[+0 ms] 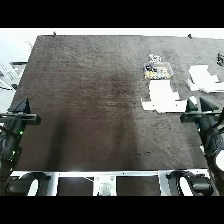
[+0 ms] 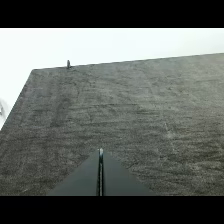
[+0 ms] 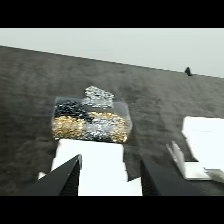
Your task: Fold the box and place the chain.
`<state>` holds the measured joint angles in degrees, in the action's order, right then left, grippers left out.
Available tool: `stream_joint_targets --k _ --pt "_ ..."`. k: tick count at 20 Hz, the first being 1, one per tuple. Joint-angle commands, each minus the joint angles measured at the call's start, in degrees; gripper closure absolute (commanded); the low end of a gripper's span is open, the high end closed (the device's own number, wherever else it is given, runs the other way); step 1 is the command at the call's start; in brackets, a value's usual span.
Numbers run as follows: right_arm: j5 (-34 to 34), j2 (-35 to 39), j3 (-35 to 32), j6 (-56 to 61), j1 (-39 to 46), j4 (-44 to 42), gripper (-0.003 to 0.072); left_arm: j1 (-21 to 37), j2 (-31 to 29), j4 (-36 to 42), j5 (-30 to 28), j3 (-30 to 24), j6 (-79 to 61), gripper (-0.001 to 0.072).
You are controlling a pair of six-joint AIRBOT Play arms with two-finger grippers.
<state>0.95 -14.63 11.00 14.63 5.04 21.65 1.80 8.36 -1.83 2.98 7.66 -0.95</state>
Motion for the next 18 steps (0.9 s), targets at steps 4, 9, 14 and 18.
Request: stream_joint_targets --k 4,9,14,18 --pt "16.4 -31.0 21.0 1.6 15.7 0.1 0.0248 0.0 0.0 0.0 0.0 0.0 0.0 0.069" --pt "47.2 -56.2 45.2 29.2 29.9 25.9 0.0246 0.0 0.0 0.0 0.0 0.0 0.0 0.069" --pt "55.9 -66.1 64.0 39.8 31.9 43.8 0.0163 0.0 0.0 0.0 0.0 0.0 0.0 0.069" --pt "72.2 -78.9 81.9 40.9 31.9 46.8 0.0163 0.0 0.0 0.0 0.0 0.0 0.0 0.069"
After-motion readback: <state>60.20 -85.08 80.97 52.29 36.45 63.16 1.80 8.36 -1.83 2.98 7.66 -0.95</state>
